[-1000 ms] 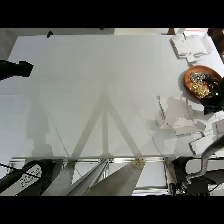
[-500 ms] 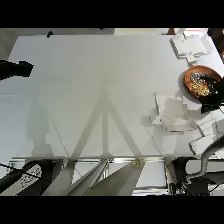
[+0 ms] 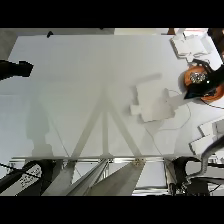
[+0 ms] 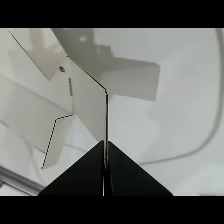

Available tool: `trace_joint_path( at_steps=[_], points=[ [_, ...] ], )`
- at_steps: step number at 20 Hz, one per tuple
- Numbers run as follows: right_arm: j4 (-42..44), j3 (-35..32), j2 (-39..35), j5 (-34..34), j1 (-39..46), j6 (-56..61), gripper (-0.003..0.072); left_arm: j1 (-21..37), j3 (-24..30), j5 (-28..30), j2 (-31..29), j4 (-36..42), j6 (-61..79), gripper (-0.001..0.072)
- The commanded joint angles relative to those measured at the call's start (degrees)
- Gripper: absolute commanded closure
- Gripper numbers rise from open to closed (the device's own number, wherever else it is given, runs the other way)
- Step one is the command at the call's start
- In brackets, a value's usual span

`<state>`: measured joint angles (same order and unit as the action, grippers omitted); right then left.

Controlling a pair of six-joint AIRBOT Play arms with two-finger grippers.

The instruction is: Fold the box and place the chain.

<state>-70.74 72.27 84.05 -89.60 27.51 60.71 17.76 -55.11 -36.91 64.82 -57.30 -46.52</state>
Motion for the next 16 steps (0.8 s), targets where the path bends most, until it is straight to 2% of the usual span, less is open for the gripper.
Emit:
trace_joint_path(
  at_steps=[1, 3, 6, 9, 13, 16],
  points=[
    [7.3, -0.1, -1.0, 1.0, -3.7, -1.2, 0.0681, 0.0, 0.0, 0.0, 0.0, 0.0, 0.0, 0.0009],
    [8.6, -1.5, -2.1, 5.6, -6.2, -1.3, 0.0682, 0.0, 0.0, 0.0, 0.0, 0.0, 0.0, 0.0009],
    [11.7, -6.5, -6.4, 18.0, -10.2, -2.2, 0.0682, 0.0, 0.0, 0.0, 0.0, 0.0, 0.0, 0.0009],
    [11.6, -12.3, -11.0, 27.6, -14.2, -2.1, 0.0682, 0.0, 0.0, 0.0, 0.0, 0.0, 0.0, 0.0009],
    [12.0, -25.1, -17.6, 41.8, -17.6, -2.0, 0.0682, 0.0, 0.0, 0.0, 0.0, 0.0, 0.0, 0.0009],
    [17.5, -35.9, -19.4, 52.4, -20.6, -2.1, 0.0682, 0.0, 0.0, 0.0, 0.0, 0.0, 0.0, 0.0009]
  ],
)
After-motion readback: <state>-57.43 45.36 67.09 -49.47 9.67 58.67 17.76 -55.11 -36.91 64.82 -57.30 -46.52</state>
